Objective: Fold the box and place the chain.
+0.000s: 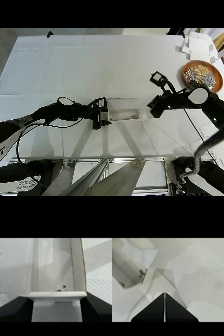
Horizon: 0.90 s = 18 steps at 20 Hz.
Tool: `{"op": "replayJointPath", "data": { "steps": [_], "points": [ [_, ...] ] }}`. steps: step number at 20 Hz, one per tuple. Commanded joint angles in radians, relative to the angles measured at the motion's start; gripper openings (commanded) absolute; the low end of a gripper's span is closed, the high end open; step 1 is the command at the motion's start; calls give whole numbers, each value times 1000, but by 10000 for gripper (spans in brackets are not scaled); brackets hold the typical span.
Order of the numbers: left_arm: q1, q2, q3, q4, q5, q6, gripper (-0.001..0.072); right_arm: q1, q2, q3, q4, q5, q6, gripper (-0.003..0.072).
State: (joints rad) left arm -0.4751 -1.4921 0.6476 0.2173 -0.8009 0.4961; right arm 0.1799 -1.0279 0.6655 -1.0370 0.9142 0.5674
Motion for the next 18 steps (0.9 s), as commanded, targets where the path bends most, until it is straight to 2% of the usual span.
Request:
{"op": "replayJointPath", "data": {
  "steps": [1,2,3,6,7,9,12,13,18],
  "points": [
    [0,0,0,0,0,0,137,-10,-5,-59,-29,35,-472,136],
    [0,0,0,0,0,0,137,8,-5,-88,-34,11,-613,251],
    [0,0,0,0,0,0,137,35,-5,-113,-35,-15,-715,270],
    [0,0,0,0,0,0,137,134,-5,-152,-27,-164,-763,257],
    [0,0,0,0,0,0,137,150,-6,-154,-23,-203,-763,218],
    [0,0,0,0,0,0,137,158,-15,-154,17,-267,-763,216],
    [0,0,0,0,0,0,137,156,-46,-154,76,-275,-760,211],
    [0,0,0,0,0,0,137,156,-58,-154,108,-272,-760,163],
    [0,0,0,0,0,0,137,156,-71,-153,187,-266,-779,160]
  ]
}}
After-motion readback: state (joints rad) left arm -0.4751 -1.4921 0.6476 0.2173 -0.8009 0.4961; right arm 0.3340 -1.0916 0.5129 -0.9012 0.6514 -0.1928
